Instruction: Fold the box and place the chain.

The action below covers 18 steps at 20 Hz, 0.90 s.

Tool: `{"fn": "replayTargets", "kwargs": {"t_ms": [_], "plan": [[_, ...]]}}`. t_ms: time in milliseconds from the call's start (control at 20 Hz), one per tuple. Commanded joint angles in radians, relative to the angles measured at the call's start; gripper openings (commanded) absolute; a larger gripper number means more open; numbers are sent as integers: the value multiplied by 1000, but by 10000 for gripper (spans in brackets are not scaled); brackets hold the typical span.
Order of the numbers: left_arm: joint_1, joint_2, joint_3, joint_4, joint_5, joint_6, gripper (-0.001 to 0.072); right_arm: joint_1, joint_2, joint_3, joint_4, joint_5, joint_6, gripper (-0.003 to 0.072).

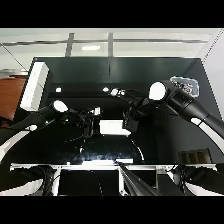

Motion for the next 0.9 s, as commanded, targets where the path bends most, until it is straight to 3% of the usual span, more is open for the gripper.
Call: {"fn": "replayTargets", "kwargs": {"t_ms": [0,350,400,450,550,650,850], "plan": [[-1,-1,1,0,0,0,413,0,-2,0,-16,3,5,358],[-1,-1,1,0,0,0,413,0,-2,0,-15,2,5,359],[-1,-1,1,0,0,0,413,0,-2,0,-15,2,5,476],[-1,-1,1,0,0,0,413,0,-2,0,-16,0,5,664],[-1,-1,1,0,0,0,413,0,-2,0,-16,-11,5,669],[-1,-1,1,0,0,0,413,0,-2,0,-26,-14,5,579],[-1,-1,1,0,0,0,413,0,-4,0,-34,-12,6,543]]}}
